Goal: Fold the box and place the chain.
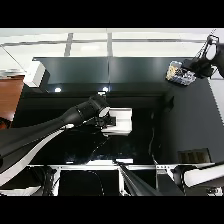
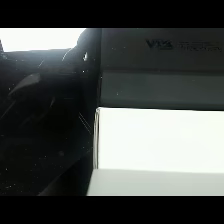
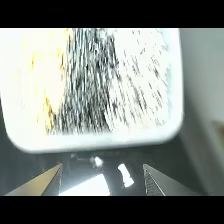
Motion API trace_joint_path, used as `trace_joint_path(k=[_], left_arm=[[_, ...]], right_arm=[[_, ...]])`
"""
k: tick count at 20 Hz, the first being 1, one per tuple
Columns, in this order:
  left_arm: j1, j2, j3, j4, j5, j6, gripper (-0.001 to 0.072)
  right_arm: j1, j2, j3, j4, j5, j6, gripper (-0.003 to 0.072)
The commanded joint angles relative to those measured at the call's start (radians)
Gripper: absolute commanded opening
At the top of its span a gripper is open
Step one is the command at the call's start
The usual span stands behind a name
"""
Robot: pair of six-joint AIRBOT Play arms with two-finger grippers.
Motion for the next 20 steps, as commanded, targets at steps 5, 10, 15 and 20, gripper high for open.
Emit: trace_joint_path(k=[5, 10, 15, 20], left_arm=[[0.000, 0.000, 0.000, 0.000, -0.001, 0.000, 0.0026], [0.000, 0.000, 0.000, 0.000, 0.000, 0.000, 0.0026], [0.000, -0.001, 0.000, 0.000, 0.000, 0.000, 0.0026], [0.000, -0.001, 0.000, 0.000, 0.000, 0.000, 0.0026]], right_arm=[[-0.037, -0.369, 0.395, 0.117, 0.096, -0.025, 0.0543], [-0.037, -0.391, 0.394, 0.116, 0.092, -0.024, 0.0465], [-0.037, -0.409, 0.394, 0.115, 0.105, -0.024, 0.0291], [-0.037, -0.319, 0.394, 0.114, 0.130, -0.105, 0.0016]])
